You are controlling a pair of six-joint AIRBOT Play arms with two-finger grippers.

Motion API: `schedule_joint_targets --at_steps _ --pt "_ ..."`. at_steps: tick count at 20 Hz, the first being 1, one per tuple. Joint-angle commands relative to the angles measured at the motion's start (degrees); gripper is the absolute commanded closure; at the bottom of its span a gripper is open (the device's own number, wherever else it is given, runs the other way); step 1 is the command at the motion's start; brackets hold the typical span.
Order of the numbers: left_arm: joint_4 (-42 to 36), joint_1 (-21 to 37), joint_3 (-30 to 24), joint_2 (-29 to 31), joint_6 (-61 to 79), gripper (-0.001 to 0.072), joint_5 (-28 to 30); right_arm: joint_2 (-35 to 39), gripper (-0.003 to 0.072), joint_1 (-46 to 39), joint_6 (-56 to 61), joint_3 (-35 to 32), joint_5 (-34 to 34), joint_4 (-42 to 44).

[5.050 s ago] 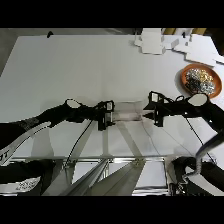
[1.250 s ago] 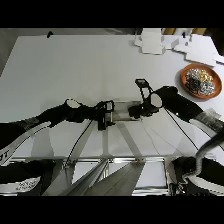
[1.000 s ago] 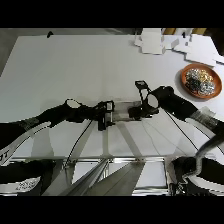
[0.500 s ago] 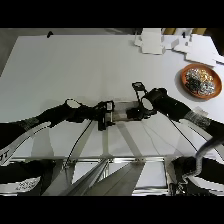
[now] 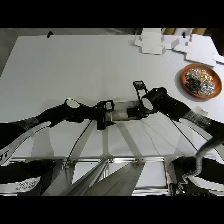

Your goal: Fold the box and place the chain.

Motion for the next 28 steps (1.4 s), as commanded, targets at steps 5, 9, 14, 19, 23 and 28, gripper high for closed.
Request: schedule_joint_targets --at_steps 5,9,14,19,23,28 --pt "0.02 -0.04 0.00 0.00 0.02 0.0540 -0.04 -0.02 0.0487 0.07 0.09 0.04 -1.49 -0.35" --pt "0.02 -0.04 0.00 0.00 0.02 0.0540 -0.04 -0.02 0.0667 0.07 0.09 0.04 -0.70 -0.02" --pt "0.02 -0.04 0.00 0.00 0.02 0.0540 -0.04 3.13 0.0402 0.07 -5.77 0.04 0.63 -1.62" --pt "0.02 -0.04 0.00 0.00 0.02 0.0540 -0.07 11.04 0.0325 -1.60 -13.77 2.27 8.68 -5.57" --pt "0.00 -0.04 0.00 0.00 0.02 0.0540 -0.11 12.57 0.0352 -9.99 -21.14 11.02 15.30 -5.33" --pt "0.02 -0.04 0.00 0.00 0.02 0.0540 -0.20 8.90 0.0535 -24.33 -30.08 22.62 12.79 -6.08"
